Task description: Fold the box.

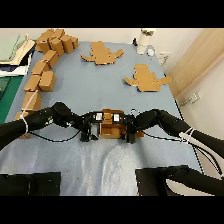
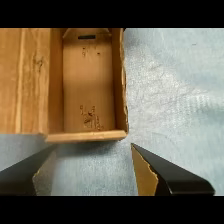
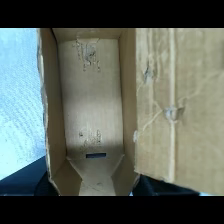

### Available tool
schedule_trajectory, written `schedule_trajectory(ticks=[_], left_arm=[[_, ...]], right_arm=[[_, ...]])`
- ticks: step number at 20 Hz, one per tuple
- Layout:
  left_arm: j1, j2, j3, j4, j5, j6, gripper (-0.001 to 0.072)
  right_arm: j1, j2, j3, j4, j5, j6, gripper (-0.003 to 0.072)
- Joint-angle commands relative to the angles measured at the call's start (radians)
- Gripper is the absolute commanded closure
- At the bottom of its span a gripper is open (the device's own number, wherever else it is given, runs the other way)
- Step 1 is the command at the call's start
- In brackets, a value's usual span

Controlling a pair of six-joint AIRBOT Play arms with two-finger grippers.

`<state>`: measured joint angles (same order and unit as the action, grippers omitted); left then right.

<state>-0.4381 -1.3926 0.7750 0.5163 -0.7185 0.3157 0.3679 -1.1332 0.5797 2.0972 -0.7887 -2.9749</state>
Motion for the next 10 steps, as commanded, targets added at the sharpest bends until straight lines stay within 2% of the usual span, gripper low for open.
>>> schedule_trajectory(ticks=[1,10], left_arm=[[-0.016,-0.017,0.003,-0.037,0.013,0.007,0.0011],[-0.03,-0.031,0.009,-0.083,0.039,0.013,0.0012]], right_arm=[[0.0,0.0,0.001,0.0,0.001,0.0,0.0115],[0.0,0.0,0.001,0.0,0.001,0.0,0.0115]])
